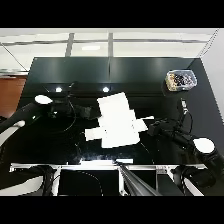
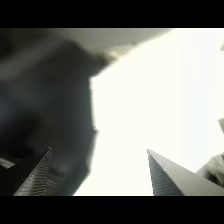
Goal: Fold the box and place the chain.
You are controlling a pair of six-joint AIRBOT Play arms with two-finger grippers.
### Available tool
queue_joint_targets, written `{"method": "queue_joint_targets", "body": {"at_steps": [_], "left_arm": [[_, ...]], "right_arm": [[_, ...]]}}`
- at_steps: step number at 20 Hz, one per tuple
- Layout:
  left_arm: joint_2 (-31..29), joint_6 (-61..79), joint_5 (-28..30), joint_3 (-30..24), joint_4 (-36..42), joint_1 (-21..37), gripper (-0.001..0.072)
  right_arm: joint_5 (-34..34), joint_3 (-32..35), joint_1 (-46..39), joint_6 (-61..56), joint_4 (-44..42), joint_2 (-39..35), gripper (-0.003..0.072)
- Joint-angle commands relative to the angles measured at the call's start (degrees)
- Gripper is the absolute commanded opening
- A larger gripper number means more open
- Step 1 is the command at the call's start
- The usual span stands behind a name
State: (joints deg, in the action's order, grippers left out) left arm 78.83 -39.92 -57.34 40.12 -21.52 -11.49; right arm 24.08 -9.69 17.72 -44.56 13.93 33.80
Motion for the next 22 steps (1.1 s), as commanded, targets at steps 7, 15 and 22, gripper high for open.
{"method": "queue_joint_targets", "body": {"at_steps": [7, 15, 22], "left_arm": [[20.09, 13.73, -24.37, 14.49, 1.66, -1.46, 0.0687], [20.79, 12.52, -23.89, 16.41, -2.08, -2.69, 0.0572], [20.81, 17.29, -24.41, 16.46, -2.69, -4.92, 0.0040]], "right_arm": [[0.11, 0.09, 0.39, -1.07, 0.02, -0.04, 0.0012], [0.09, 0.09, 0.37, -1.14, 0.02, -0.04, 0.0012], [0.57, 0.07, 0.28, -1.33, 0.02, -0.04, 0.0013]]}}
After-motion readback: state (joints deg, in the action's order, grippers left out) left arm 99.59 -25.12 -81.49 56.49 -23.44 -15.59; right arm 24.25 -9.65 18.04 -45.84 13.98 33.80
